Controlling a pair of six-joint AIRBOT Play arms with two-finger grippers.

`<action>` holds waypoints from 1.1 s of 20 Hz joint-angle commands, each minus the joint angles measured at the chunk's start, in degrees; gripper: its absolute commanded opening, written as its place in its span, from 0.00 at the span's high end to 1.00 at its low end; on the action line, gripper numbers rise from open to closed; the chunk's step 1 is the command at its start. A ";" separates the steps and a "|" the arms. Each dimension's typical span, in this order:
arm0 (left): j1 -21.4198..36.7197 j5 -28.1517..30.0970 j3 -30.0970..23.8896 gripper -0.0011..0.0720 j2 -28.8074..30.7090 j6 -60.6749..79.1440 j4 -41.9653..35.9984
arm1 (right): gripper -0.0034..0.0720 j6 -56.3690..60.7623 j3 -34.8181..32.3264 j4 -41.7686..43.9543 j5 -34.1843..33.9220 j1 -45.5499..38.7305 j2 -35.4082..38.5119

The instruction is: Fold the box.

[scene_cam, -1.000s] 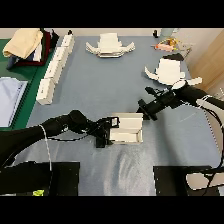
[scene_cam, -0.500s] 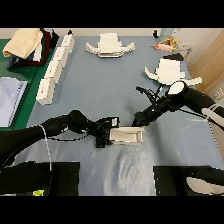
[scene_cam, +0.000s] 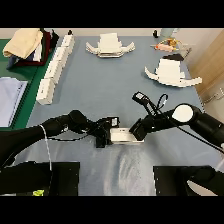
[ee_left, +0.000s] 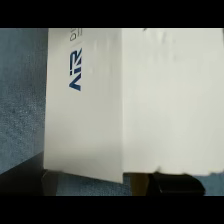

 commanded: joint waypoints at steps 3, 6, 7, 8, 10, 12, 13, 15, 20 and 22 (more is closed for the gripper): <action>-0.02 0.00 0.02 0.42 -0.02 0.02 0.02 | 0.95 -3.08 -7.30 -4.28 -13.62 8.00 7.61; -0.02 0.02 0.02 0.42 -0.02 0.02 0.02 | 0.95 -3.06 -9.33 -9.75 -13.86 11.82 7.93; -0.02 0.02 0.02 0.42 -0.02 0.02 0.00 | 0.95 -3.08 -9.33 -11.41 -13.94 12.81 7.93; -0.02 0.00 0.02 0.42 -0.02 0.02 0.02 | 0.95 -3.08 -9.31 -11.89 -14.49 13.46 8.17; -0.02 0.00 0.02 0.42 -0.02 0.02 0.02 | 0.95 -3.10 -9.31 -13.62 -15.10 14.40 8.90; -0.02 0.02 0.02 0.42 -0.02 0.02 0.02 | 0.77 -4.11 -9.31 -15.56 -15.04 14.40 9.38; -0.02 0.02 0.02 0.42 -0.02 0.02 0.00 | 0.59 -5.77 -9.31 -15.78 -14.84 14.40 9.64; -0.02 0.02 0.02 0.42 -0.02 0.02 0.02 | 0.49 -8.74 -9.07 -15.58 -13.92 14.40 10.21; -0.02 0.02 0.02 0.42 -0.02 0.02 0.02 | 0.32 -16.50 -7.85 -15.58 -9.60 14.43 10.95; -0.02 0.02 0.02 0.42 -0.02 0.02 0.00 | 0.32 -21.05 -7.85 -15.65 -9.75 14.40 10.27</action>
